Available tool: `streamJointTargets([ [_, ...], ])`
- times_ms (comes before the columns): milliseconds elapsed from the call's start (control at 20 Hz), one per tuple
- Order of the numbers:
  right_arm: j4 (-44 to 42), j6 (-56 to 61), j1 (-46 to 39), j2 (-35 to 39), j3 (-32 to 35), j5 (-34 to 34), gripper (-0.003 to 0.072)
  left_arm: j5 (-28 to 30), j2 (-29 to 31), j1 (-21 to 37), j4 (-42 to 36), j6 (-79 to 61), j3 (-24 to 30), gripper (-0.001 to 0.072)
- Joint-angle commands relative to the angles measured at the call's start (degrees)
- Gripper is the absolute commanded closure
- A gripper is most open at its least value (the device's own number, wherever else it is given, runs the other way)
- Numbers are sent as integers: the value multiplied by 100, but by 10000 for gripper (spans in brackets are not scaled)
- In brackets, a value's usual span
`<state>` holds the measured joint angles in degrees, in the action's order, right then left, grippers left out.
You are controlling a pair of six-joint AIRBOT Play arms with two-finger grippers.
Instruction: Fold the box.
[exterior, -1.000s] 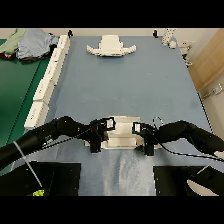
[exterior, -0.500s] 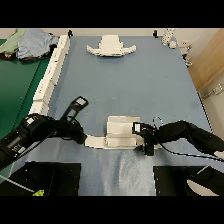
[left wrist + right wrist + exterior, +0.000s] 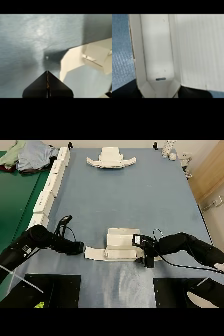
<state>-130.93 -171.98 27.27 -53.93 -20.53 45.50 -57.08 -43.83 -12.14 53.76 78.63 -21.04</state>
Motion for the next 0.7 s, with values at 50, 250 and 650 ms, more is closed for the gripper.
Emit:
streamJointTargets([
  [50, 0, 0, 0, -2, 2, -2, 158, 839, -374, -575, -1082, -295, 260, 699],
  [250, 0, 0, 0, -2, 2, 0, 158, 1290, -726, -1180, -1381, -295, 260, 699],
  [650, 0, 0, 0, -2, 2, 0, 158, 1296, -664, -1394, -2009, -540, 74, 698],
])
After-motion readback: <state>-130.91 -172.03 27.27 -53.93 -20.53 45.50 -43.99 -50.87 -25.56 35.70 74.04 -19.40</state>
